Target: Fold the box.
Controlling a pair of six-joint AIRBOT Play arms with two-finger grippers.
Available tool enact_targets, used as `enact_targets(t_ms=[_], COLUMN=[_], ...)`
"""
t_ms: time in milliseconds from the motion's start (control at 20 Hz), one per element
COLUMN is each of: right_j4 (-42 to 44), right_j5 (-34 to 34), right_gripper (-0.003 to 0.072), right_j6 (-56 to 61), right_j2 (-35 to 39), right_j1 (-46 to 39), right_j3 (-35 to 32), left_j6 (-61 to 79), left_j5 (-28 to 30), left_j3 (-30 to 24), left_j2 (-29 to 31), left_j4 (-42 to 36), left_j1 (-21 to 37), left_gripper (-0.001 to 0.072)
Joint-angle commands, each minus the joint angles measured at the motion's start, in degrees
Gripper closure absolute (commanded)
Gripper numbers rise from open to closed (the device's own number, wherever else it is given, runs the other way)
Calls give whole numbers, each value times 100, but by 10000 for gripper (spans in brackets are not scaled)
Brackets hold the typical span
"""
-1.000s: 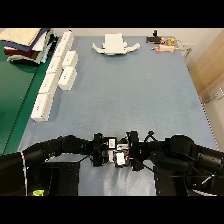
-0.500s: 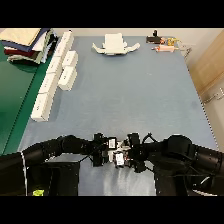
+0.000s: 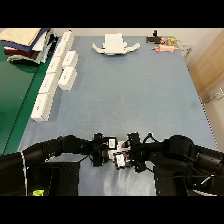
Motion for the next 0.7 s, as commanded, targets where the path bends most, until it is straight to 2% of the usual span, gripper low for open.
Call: enact_targets(t_ms=[0,650], right_j4=[-48,-245], right_j5=[26,262], right_gripper=[323,324], right_j6=[2,57], right_j2=[227,321], right_j1=[-2,-7], right_j3=[4,125], left_j6=[7,7], left_j5=[0,0], left_j3=[-2,-2], left_j2=[2,2], left_j4=[4,4], left_j1=[2,4], left_gripper=[253,253])
